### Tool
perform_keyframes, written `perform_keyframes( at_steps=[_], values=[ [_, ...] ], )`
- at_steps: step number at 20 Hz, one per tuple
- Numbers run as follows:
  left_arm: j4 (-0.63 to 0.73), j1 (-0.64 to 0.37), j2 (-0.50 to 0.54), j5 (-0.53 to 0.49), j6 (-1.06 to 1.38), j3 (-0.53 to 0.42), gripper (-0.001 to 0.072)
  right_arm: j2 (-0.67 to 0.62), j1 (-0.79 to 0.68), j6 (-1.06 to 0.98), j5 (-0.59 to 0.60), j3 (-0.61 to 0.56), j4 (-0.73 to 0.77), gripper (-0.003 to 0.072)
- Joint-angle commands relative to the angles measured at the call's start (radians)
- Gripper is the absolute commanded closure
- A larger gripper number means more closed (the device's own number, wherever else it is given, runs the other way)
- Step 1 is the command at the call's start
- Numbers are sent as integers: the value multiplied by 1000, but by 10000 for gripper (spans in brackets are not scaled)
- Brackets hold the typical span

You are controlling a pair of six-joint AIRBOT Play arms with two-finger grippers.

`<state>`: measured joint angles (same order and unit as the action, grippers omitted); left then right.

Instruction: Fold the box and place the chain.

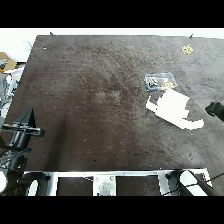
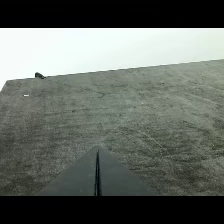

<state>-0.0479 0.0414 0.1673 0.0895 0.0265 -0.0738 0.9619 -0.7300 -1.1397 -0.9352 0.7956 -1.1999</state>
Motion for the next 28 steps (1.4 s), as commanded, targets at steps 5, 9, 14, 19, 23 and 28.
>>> perform_keyframes(
  at_steps=[5, 9, 14, 19, 23, 28],
  values=[
    [0, 0, 1, 0, 0, 1, 697, 237, -58, -76, -256, 129, -97, 120],
    [0, 0, 1, 0, 0, 1, 697, 344, -58, -21, -277, 139, -28, 130],
    [0, 0, 1, 0, 0, 1, 697, 443, -58, 23, -244, 140, 62, 299],
    [0, 0, 1, 0, 0, 1, 697, 505, -58, 69, -202, 140, 155, 303],
    [0, 0, 1, 0, 0, 1, 697, 521, -65, 93, -245, 140, 173, 582],
    [0, 0, 1, 0, 0, 1, 697, 425, -117, 139, -390, 140, 188, 682]
  ],
)
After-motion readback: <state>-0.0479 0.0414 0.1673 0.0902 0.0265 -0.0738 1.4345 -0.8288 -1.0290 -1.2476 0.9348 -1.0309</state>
